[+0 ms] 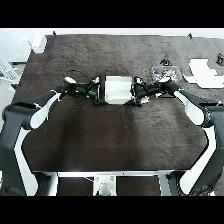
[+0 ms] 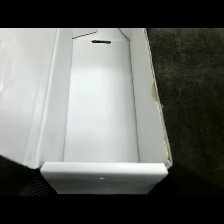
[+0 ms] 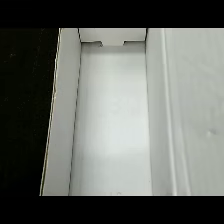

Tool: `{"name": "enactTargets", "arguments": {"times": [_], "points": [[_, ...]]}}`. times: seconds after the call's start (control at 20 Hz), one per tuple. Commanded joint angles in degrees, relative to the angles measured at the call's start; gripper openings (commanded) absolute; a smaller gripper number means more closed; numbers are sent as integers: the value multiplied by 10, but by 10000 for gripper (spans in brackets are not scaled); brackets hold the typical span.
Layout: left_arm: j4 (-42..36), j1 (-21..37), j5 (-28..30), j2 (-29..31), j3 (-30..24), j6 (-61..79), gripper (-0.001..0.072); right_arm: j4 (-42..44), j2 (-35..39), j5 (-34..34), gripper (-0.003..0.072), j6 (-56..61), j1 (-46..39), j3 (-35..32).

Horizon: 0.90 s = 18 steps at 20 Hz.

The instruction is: Fold the box and place the chain.

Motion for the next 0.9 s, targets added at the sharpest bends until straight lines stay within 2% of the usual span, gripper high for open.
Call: {"name": "enactTargets", "arguments": {"times": [0.0,0.85], "points": [[3,-6,6,-10,9,0,719,0,0,0,582,0,0,0],[7,-7,14,-16,26,2,710,0,0,0,582,0,0,0]]}}
